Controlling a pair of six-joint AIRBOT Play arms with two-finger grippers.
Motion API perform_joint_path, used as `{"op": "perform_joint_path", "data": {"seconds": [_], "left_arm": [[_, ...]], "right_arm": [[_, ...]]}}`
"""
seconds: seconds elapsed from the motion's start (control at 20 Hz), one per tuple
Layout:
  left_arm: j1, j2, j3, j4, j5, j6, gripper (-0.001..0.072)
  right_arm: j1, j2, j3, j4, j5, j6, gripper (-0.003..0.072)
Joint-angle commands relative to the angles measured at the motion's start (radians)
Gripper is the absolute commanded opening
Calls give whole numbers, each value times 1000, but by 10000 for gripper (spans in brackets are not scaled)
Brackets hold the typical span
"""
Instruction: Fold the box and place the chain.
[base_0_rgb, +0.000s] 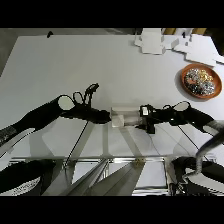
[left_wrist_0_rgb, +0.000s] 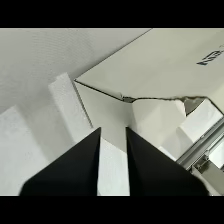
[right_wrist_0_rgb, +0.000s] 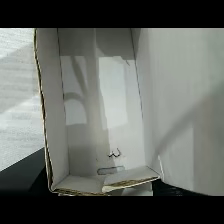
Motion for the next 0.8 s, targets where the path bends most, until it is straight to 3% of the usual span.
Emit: {"op": "perform_joint_path", "data": {"seconds": [0.0,0.75], "left_arm": [[-10,8,2,-4,4,0,276],[11,25,2,48,-34,-46,277]], "right_arm": [[0,1,0,-2,-1,0,398],[0,1,0,-2,-1,0,398]]}}
